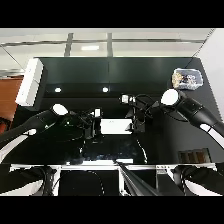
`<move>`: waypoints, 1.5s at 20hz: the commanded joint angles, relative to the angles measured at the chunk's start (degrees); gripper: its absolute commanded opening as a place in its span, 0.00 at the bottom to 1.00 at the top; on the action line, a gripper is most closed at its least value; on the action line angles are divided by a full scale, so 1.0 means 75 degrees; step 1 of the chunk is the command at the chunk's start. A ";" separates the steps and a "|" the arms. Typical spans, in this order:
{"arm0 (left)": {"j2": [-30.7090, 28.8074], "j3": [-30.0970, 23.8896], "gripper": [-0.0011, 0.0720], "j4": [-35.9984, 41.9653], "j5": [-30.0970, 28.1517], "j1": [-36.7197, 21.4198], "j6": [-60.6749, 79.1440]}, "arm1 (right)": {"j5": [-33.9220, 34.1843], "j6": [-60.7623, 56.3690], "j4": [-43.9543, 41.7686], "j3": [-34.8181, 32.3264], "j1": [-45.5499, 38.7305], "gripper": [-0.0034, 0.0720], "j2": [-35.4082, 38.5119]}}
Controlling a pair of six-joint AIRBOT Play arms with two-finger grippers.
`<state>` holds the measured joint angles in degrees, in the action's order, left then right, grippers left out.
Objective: Fold the box and place the chain.
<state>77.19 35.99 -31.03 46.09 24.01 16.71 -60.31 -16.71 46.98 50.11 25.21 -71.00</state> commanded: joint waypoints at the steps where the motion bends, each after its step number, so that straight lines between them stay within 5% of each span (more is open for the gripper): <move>1: 0.0000 0.0003 0.49 0.0000 0.0015 0.0006 0.0000 | 0.0216 -0.0373 0.0178 0.0006 0.0026 0.98 0.0000; 2: 0.0000 0.0003 0.49 -0.0003 0.0038 0.0006 0.0000 | 0.0216 -0.0516 0.0181 0.0006 0.0023 0.96 0.0000; 3: 0.0000 0.0003 0.49 0.0000 0.0058 0.0006 0.0000 | 0.0195 -0.0615 0.0181 0.0006 0.0023 0.74 0.0003; 4: 0.0000 0.0003 0.49 -0.0003 0.0061 0.0006 0.0000 | 0.0192 -0.0755 0.0178 0.0006 0.0026 0.67 0.0003; 8: 0.0000 0.0003 0.49 -0.0003 0.0061 0.0006 0.0000 | 0.0143 -0.0807 0.0172 0.0006 0.0026 0.66 0.0003; 9: 0.0000 0.0003 0.49 0.0000 0.0061 0.0006 0.0000 | 0.0093 -0.0810 0.0172 0.0006 0.0026 0.49 0.0003; 27: 0.0000 0.0003 0.49 0.0000 0.0061 0.0006 0.0000 | 0.0221 -0.0801 0.0522 -0.0204 0.0195 0.49 0.0000; 30: 0.0000 0.0003 0.49 0.0000 0.0061 0.0006 0.0000 | 0.0251 -0.0799 0.0545 -0.0207 0.0195 0.62 0.0000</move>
